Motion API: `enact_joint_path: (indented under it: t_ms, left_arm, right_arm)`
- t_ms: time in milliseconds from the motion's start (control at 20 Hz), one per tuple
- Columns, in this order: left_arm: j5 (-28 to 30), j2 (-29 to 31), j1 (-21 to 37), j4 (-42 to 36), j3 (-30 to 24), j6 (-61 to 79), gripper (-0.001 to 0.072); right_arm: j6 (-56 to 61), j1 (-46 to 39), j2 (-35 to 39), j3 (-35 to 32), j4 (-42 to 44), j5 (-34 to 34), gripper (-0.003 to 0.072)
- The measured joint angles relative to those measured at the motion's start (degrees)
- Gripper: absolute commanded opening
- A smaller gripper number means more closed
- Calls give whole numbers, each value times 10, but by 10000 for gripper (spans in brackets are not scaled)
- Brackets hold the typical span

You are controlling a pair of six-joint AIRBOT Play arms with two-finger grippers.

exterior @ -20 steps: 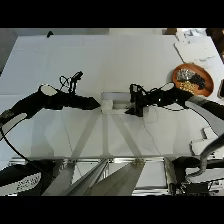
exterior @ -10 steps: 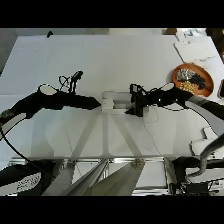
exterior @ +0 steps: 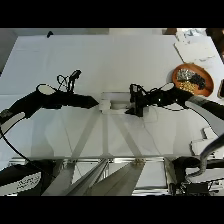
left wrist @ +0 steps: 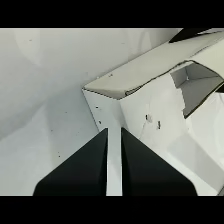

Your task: Fold the box and place the chain.

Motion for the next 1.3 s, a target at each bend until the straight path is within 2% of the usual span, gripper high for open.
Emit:
enact_joint_path:
  t_ms: [300,950,1000,1100,1300]
  left_arm:
    - [4,0,0,-16,0,6,157]
    - [3,-7,-2,-16,0,11,159]
    - [2,-8,-2,-14,0,11,172]
    - [0,-10,-2,-16,0,11,297]
    - [-8,-11,-3,-50,0,12,296]
  right_arm:
    - [0,0,0,0,0,0,493]
    - [0,0,0,0,0,0,493]
    - [0,0,0,0,0,0,493]
    - [0,0,0,0,-1,0,493]
    - [0,0,0,0,0,0,493]
